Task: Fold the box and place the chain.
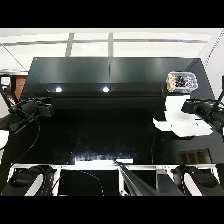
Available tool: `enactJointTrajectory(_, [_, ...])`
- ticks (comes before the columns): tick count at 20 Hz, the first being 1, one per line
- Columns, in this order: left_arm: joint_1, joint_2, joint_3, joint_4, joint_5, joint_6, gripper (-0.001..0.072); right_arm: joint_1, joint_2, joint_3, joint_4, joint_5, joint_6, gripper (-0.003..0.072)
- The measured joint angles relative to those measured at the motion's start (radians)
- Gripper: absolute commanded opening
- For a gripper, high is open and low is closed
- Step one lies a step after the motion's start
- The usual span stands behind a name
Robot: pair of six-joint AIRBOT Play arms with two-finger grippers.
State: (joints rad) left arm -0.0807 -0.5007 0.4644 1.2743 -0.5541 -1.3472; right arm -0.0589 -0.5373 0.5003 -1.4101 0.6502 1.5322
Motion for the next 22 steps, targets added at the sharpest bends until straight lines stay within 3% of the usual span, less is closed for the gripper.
enactJointTrajectory(22, [0.000, 0.000, 0.000, -0.003, 0.016, 0.000, 0.0034, 0.000, 0.000, 0.000, 0.003, -0.011, 0.000, 0.0047])
